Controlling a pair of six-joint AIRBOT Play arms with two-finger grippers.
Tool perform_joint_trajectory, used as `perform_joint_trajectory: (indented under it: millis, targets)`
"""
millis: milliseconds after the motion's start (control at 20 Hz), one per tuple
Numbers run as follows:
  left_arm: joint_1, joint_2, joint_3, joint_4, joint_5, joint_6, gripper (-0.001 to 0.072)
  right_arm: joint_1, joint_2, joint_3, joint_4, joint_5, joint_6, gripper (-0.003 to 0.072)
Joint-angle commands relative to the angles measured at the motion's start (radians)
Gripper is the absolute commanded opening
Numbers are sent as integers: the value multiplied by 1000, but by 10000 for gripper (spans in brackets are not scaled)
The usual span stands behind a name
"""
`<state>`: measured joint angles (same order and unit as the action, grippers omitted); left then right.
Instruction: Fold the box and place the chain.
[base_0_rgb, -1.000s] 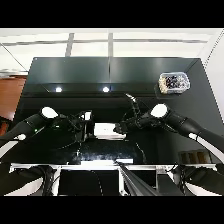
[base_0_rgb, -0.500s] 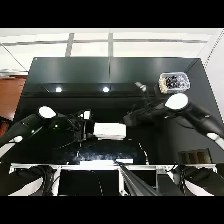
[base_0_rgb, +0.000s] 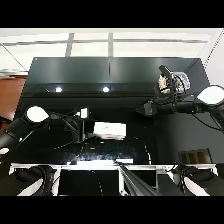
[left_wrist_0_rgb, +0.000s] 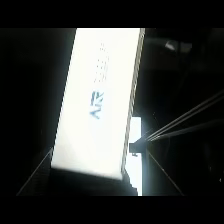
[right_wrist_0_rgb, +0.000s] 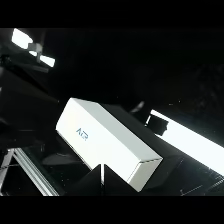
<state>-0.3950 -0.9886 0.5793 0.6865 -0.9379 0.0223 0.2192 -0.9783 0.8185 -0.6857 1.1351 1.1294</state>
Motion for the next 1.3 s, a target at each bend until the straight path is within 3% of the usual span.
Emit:
perform_joint_trajectory:
  millis: [0, 300, 1000, 1250]
  targets:
    - [-108, -52, 54, -15, 72, -34, 715, -13, 7, 1, -6, -11, 0, 29]
    - [-186, -245, 133, -38, 107, -30, 713, -13, 7, 1, -7, -9, 0, 29]
    - [-187, -279, 130, -25, 127, -30, 713, -13, 7, 1, -30, -11, 0, 29]
    - [-232, -349, 131, 100, 154, -126, 708, -13, 7, 1, -30, -19, 0, 29]
